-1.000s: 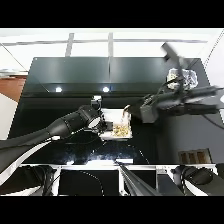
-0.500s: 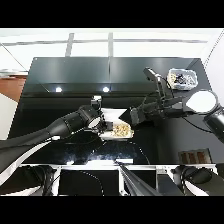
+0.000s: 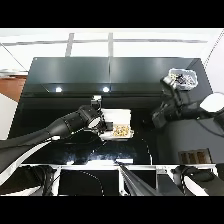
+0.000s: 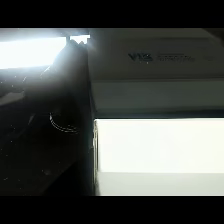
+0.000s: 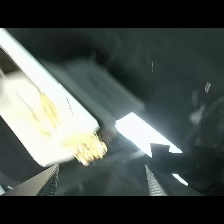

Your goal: Fold the box and place the chain.

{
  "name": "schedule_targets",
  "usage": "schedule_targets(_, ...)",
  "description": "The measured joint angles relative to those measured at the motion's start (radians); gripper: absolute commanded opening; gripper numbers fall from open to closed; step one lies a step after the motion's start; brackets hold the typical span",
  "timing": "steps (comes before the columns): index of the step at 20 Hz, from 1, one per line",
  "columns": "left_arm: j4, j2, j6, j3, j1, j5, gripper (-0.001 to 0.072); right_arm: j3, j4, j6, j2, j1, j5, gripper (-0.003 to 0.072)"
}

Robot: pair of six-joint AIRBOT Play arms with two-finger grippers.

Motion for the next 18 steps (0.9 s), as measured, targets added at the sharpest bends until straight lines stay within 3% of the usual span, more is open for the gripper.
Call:
schedule_targets(1,0.000,0.000,0.000,0.000,0.000,-0.001,0.0032,-0.049,-0.002,-0.060,0.000,0.011,-0.035,0.0710)
schedule_targets(6,0.000,0.000,0.000,0.000,0.000,-0.011,0.0032,-0.217,-0.007,-0.463,0.001,0.119,-0.220,0.0709)
schedule_targets(11,0.000,0.000,0.000,0.000,0.000,-0.015,0.0032,-0.256,0.051,-0.669,-0.035,0.214,-0.332,0.0702)
schedule_targets(18,0.000,0.000,0.000,0.000,0.000,-0.013,0.0032,-0.264,0.130,-0.793,-0.086,0.285,-0.407,0.0700)
